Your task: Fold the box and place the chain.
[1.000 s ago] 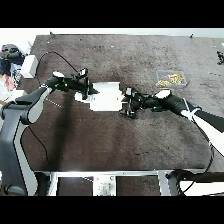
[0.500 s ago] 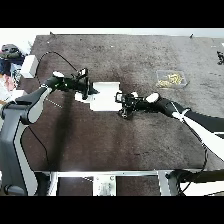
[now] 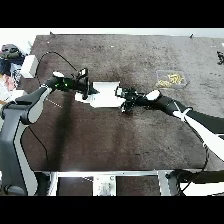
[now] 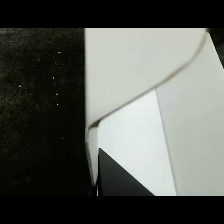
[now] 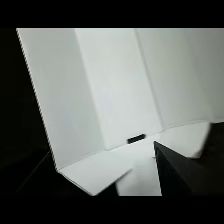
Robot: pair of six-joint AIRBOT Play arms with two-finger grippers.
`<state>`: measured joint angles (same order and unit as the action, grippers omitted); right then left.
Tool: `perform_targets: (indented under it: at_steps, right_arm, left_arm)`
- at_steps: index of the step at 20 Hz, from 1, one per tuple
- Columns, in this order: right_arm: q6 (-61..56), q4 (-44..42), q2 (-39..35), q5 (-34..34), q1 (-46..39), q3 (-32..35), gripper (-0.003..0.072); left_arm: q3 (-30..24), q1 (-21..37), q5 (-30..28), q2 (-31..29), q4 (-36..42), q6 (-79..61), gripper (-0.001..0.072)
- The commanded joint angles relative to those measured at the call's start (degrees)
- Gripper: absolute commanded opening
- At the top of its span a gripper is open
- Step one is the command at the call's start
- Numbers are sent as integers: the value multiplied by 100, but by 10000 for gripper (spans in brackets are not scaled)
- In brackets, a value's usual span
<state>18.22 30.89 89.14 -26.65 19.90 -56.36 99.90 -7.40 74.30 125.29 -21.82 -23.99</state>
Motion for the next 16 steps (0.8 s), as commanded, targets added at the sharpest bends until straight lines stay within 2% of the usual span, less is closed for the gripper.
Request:
perform_targets:
  at_steps: [1, 6, 12, 14, 16]
  right_arm:
    - [-28, -22, 20, -389, -190, -323, 681]
    - [-28, 35, 446, -944, -435, -949, 665]
    - [-46, 264, 546, -942, -531, -1180, 662]
    - [-44, 345, 568, -1023, -590, -1239, 612]
    - [-48, 363, 732, -1375, -680, -1462, 613]
  left_arm:
    - [-2, 0, 2, 4, -2, -2, 13]
    - [-2, 0, 2, 4, -2, -2, 13]
    - [-2, 0, 2, 4, -2, -2, 13]
    - [-2, 0, 4, 4, -2, -2, 13]
    - [-2, 0, 2, 4, -2, -2, 13]
